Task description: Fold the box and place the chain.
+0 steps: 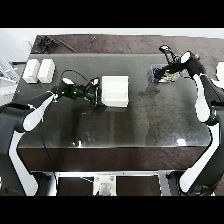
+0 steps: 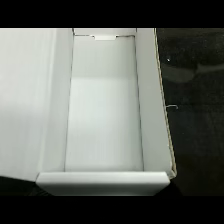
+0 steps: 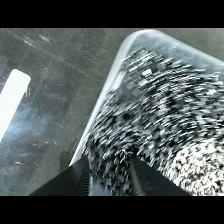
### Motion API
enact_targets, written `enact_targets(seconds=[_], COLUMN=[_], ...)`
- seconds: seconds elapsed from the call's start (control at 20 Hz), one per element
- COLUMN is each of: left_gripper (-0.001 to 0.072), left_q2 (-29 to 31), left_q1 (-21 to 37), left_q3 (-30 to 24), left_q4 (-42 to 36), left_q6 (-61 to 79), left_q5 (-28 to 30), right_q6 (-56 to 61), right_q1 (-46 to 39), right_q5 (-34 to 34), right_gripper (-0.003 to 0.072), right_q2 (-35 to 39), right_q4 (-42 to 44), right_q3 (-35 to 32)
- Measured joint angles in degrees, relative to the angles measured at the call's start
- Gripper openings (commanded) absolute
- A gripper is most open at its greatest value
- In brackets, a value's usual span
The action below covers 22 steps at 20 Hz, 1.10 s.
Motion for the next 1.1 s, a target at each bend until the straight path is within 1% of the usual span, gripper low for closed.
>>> enact_targets(seconds=[0.05, 0.15, 0.4, 0.65, 0.85, 1.1], left_gripper=[0.0524, 0.0524, 0.0524, 0.0524, 0.0524, 0.0524], left_q2=[0.0, 0.0, 0.0, 0.0, 0.0, 0.0], left_q1=[0.0, 0.0, 0.0, 0.0, 0.0, 0.0], left_q3=[0.0, 0.0, 0.0, 0.0, 0.0, 0.0], left_q4=[0.0, 0.0, 0.0, 0.0, 0.0, 0.0], left_q6=[0.0, 0.0, 0.0, 0.0, 0.0, 0.0], left_q5=[0.0, 0.0, 0.0, 0.0, 0.1, 0.4], right_q6=[-0.1, -0.1, 1.5, 4.8, 9.0, 11.7], right_q1=[0.0, 0.0, 0.0, 0.1, 0.1, 2.3], right_q5=[0.1, 0.2, 0.4, 0.4, 2.7, 6.6], right_gripper=[0.0112, 0.0018, 0.0017, 0.0017, 0.0017, 0.0016], right_q2=[-0.3, -0.7, -0.7, 4.0, 11.1, 25.0], right_q4=[0.0, -0.2, -2.1, -3.1, -3.8, -4.1], right_q3=[0.0, 0.2, 3.7, 5.4, 5.6, 5.7])
